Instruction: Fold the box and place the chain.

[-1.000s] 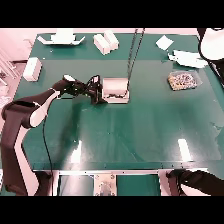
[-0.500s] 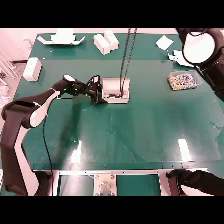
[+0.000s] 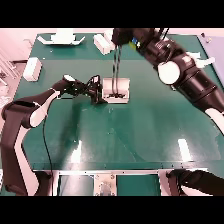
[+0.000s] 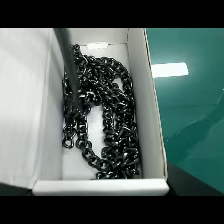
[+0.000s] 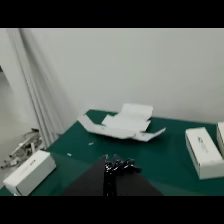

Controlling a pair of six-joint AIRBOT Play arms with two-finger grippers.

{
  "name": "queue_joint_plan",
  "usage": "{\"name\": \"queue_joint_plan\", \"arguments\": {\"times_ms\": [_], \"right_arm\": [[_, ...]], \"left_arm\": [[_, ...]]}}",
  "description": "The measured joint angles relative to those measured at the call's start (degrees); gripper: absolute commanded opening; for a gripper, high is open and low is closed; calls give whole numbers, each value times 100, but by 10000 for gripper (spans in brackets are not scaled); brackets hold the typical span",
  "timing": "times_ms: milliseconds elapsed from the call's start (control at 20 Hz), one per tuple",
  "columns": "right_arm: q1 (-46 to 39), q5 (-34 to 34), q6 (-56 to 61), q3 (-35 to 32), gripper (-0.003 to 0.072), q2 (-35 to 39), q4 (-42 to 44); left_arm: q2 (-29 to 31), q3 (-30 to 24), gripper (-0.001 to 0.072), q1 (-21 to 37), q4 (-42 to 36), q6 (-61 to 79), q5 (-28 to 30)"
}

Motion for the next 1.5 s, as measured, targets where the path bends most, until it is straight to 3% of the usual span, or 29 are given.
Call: {"name": "queue_joint_plan", "arguments": {"times_ms": [600,1150,1200,1250,1500], "right_arm": [[79,85,706,-1987,12,7,146],[-48,-111,828,-2623,19,-492,221],[-85,-122,831,-2632,179,-555,236],[-133,-144,837,-2636,406,-603,245],[-289,-197,872,-2599,423,-651,254]], "left_arm": [[0,0,391,0,-2,-2,0],[0,0,390,0,0,-2,0],[0,0,391,0,-2,-2,0],[0,0,391,0,-2,-2,0],[0,0,390,0,0,-2,0]]}}
